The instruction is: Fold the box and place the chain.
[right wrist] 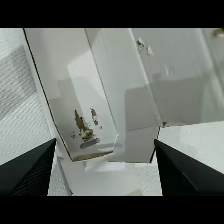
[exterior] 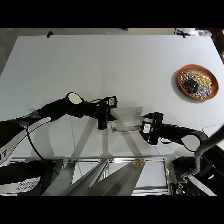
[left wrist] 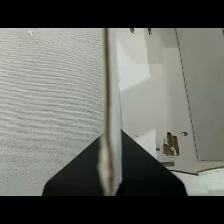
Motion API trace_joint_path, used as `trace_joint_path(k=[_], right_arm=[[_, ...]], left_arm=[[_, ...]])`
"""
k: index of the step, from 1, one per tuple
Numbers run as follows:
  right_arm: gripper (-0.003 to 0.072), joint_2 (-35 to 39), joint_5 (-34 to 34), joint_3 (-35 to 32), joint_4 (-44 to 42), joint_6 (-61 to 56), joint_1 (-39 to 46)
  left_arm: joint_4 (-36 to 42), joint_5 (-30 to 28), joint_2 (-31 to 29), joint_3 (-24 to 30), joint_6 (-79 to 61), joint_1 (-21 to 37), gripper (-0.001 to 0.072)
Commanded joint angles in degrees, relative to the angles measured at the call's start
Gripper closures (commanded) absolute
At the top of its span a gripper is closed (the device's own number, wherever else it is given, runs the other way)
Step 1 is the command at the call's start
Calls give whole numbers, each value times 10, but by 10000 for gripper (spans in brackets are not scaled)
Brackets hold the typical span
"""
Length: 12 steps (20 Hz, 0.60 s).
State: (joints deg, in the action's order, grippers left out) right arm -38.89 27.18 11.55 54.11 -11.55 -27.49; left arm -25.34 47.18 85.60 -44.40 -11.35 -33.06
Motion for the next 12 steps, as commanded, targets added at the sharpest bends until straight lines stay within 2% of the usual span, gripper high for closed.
trace_joint_path(k=[1, 12], right_arm=[[-20, -26, 1, 16, -17, 33, 26], [-18, -96, 4, 26, -141, 245, 35]], left_arm=[[0, 0, 0, 0, 0, 0, 696], [0, 0, 0, 0, 0, 0, 696]])
